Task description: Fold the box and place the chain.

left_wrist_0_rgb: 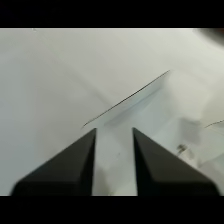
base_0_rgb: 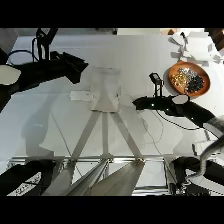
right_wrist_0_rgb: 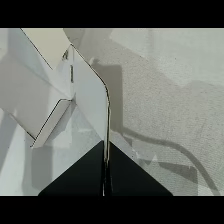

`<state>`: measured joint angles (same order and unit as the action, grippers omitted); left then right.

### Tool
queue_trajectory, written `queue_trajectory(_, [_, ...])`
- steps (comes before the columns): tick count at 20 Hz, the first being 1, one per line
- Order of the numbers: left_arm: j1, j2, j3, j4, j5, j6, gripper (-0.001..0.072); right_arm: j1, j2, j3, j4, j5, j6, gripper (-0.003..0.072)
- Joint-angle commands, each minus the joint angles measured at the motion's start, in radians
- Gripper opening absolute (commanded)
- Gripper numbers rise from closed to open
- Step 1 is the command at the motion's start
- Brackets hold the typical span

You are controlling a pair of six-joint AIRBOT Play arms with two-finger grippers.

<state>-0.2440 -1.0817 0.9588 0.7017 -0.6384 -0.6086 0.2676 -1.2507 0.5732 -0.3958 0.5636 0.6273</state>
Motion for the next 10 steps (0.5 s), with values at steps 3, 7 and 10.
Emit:
queue_trajectory(3, [0.027, -0.179, 0.138, 0.262, -0.195, -0.238, 0.0305, 0.001, 0.001, 0.000, 0.000, 0.000, 0.000, 0.0009])
queue_trajectory(7, [0.027, -0.352, 0.344, 0.270, -0.422, -0.261, 0.0404, 0.001, 0.001, 0.000, 0.000, 0.000, 0.000, 0.0009])
queue_trajectory(10, [0.037, -0.463, 0.462, 0.344, -0.547, -0.275, 0.0610, 0.001, 0.001, 0.000, 0.000, 0.000, 0.000, 0.0009])
